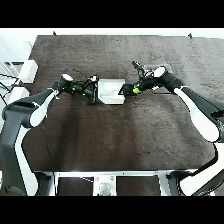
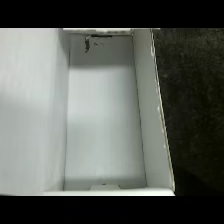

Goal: Fold the box and place the chain.

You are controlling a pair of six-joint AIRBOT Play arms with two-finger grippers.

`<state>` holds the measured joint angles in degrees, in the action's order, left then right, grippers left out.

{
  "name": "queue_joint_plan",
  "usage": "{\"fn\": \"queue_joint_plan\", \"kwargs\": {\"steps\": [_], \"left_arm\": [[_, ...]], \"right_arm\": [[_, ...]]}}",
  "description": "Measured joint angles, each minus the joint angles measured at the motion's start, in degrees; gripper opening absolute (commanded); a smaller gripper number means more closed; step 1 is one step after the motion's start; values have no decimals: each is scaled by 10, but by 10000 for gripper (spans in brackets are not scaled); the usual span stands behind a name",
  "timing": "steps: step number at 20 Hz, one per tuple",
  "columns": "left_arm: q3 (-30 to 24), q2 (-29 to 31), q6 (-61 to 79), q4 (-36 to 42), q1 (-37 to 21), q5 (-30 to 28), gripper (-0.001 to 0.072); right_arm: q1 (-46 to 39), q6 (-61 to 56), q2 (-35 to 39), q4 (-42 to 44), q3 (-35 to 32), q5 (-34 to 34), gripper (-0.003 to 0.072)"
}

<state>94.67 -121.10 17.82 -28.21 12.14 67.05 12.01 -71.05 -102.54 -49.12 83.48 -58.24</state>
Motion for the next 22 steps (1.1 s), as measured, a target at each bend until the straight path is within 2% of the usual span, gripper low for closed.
{"fn": "queue_joint_plan", "kwargs": {"steps": [14, 22], "left_arm": [[0, 0, 0, 0, 0, 0, 363], [0, 0, 0, 0, 0, 0, 363]], "right_arm": [[48, -145, -31, -154, 58, 14, 496], [86, -264, -32, -310, 118, -47, 492]]}}
